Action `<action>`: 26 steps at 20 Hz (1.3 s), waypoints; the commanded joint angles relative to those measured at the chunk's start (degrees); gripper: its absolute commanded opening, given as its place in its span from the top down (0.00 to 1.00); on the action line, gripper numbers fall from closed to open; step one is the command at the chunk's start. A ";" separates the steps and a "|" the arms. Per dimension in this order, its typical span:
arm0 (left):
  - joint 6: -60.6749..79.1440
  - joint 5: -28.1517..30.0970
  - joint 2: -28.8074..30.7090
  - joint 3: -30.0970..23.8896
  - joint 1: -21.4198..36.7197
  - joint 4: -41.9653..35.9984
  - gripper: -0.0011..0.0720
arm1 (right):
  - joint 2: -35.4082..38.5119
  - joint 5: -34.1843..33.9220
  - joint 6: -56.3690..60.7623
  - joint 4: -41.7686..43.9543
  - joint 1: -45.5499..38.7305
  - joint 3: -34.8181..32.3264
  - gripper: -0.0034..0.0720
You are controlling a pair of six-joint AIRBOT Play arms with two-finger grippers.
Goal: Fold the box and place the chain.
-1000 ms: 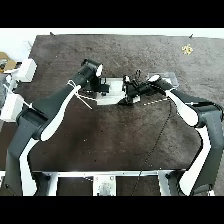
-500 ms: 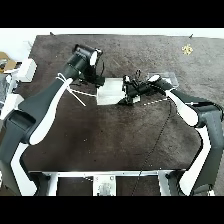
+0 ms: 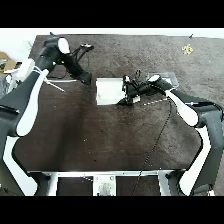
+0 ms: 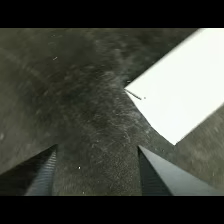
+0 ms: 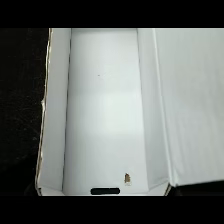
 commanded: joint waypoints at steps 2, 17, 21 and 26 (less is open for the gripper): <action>13.22 1.36 0.04 -2.58 5.44 -12.26 0.34 | -0.04 0.02 0.00 -0.44 -0.07 -0.02 0.36; 66.71 8.04 -0.55 -24.61 12.04 -41.83 0.13 | -0.04 0.00 0.00 -0.42 -0.07 -0.02 0.36; 68.32 5.27 -4.92 -24.65 12.04 -44.39 0.13 | -0.02 0.02 0.00 -0.42 -0.07 -0.02 0.36; 81.13 5.01 -6.80 -24.72 11.65 -45.88 0.00 | -0.02 0.00 0.00 -0.44 -0.07 -0.02 0.36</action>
